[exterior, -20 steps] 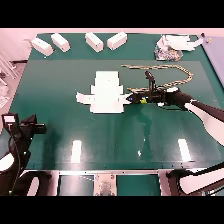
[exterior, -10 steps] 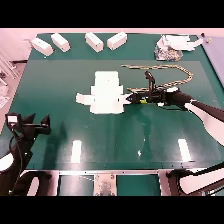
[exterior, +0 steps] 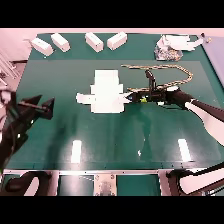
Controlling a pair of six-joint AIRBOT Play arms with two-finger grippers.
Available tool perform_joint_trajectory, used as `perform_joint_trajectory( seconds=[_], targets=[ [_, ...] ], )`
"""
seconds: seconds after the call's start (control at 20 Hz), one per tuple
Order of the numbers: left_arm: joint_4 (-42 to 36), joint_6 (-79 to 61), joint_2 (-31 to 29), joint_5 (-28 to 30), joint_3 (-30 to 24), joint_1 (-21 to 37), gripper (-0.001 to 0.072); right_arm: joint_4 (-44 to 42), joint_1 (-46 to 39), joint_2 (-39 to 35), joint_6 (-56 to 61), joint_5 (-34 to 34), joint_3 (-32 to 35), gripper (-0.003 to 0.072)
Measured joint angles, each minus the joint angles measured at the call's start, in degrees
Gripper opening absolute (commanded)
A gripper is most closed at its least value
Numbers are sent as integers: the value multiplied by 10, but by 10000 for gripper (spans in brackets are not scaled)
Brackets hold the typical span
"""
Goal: Fold the box and place the chain.
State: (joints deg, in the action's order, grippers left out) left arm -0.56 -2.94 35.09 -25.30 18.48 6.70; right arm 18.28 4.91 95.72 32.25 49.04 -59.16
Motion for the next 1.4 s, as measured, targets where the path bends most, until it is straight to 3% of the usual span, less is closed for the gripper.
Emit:
perform_joint_trajectory(
  seconds=[0.15,0.3,0.5,0.75,1.05,1.4],
  targets=[
    [0,5,157,-82,89,0,630,0,0,0,0,0,-2,3],
    [-1,28,266,-156,144,-2,628,0,0,0,0,0,-2,3],
    [34,78,354,-201,222,-3,629,1,0,0,1,0,-2,3],
    [157,175,487,-267,388,-3,629,3,2,0,2,3,-2,4],
    [210,245,639,-369,559,-14,629,3,6,0,3,5,-2,4],
    [254,293,748,-433,687,-56,628,3,7,0,5,5,-2,4]
  ],
)
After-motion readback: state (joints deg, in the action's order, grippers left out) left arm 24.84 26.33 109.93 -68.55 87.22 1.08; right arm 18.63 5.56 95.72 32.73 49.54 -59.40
